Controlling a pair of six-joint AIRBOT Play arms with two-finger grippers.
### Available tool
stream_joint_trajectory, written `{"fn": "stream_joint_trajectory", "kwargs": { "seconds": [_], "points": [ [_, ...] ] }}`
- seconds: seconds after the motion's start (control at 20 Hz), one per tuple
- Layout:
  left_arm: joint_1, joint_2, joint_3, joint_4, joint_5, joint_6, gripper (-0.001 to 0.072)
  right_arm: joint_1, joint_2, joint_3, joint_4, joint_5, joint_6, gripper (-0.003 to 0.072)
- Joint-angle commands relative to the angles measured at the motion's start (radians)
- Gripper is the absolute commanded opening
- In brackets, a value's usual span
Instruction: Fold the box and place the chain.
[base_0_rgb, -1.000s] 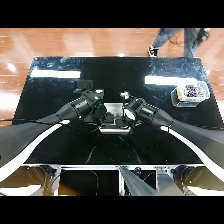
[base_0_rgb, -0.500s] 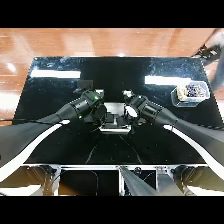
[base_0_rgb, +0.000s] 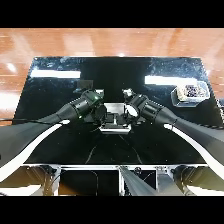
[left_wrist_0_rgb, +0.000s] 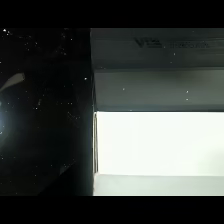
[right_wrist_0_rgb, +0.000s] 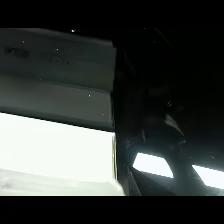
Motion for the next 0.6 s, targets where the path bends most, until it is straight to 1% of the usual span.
{"fn": "stream_joint_trajectory", "kwargs": {
  "seconds": [0.0,0.55],
  "points": [
    [-0.001,-0.001,0.0,0.0,0.003,0.001,0.0021,-0.01,-0.018,0.001,0.0,-0.009,0.0,0.036],
    [-0.001,-0.001,0.0,0.0,0.0,0.0,0.0021,-0.01,-0.024,0.001,0.001,-0.004,0.0,0.036]
  ]
}}
